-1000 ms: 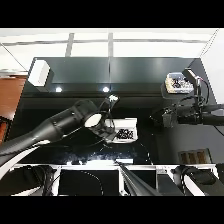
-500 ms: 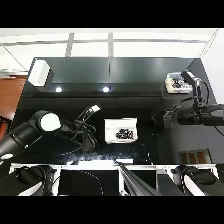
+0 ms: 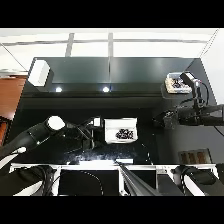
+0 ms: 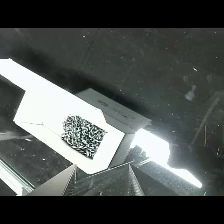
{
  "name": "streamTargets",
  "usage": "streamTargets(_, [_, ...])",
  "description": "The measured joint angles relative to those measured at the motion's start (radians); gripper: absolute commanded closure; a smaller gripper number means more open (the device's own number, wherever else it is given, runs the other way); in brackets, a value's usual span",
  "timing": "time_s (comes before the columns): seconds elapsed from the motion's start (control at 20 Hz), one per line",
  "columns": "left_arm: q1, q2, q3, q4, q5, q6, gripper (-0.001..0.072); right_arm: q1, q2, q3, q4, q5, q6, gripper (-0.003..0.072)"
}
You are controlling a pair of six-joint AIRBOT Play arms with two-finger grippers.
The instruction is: Fold the box and place the chain.
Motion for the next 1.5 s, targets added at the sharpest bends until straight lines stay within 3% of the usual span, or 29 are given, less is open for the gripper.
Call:
streamTargets(0.3, [0.134,-0.070,0.016,-0.097,-0.069,0.191,0.0004,0.000,0.000,0.000,-0.003,-0.015,0.000,0.0296])
streamTargets(1.5, [0.037,-0.113,0.053,-0.121,-0.037,0.190,0.0006,0.000,0.000,-0.001,-0.004,-0.091,0.000,0.0296])
